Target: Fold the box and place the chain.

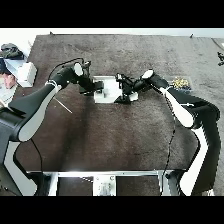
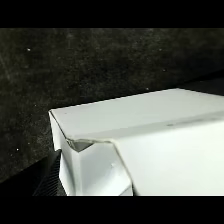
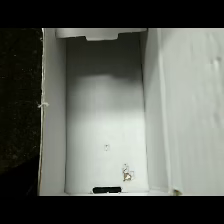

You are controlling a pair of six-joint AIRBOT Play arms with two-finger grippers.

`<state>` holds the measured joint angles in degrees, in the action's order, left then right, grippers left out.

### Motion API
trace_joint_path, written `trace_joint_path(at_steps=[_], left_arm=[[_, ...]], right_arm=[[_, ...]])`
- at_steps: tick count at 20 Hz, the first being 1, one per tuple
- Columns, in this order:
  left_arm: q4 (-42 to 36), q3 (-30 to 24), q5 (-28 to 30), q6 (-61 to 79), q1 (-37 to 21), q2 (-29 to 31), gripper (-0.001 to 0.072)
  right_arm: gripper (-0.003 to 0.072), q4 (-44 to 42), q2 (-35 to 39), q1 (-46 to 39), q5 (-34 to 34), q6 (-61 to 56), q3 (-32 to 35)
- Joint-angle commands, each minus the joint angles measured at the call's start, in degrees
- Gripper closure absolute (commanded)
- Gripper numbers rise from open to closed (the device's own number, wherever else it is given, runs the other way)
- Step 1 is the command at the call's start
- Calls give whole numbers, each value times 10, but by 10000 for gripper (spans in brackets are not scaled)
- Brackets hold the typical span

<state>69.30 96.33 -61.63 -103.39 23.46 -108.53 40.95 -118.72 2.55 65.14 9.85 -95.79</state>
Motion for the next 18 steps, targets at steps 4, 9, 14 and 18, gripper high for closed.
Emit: trace_joint_path(at_steps=[4, 9, 14, 18], left_arm=[[102, 61, -69, -78, 21, -32, 264], [152, 83, -81, -111, 31, -42, 265], [171, 83, -83, -128, 31, -45, 284], [174, 86, -79, -127, 33, -58, 286]], right_arm=[[151, 0, 0, 1, 0, 0, 0], [151, 0, 0, 1, 0, 0, 0], [151, 0, 0, 1, 0, 0, 0], [151, 0, 0, 1, 0, 0, 0]])
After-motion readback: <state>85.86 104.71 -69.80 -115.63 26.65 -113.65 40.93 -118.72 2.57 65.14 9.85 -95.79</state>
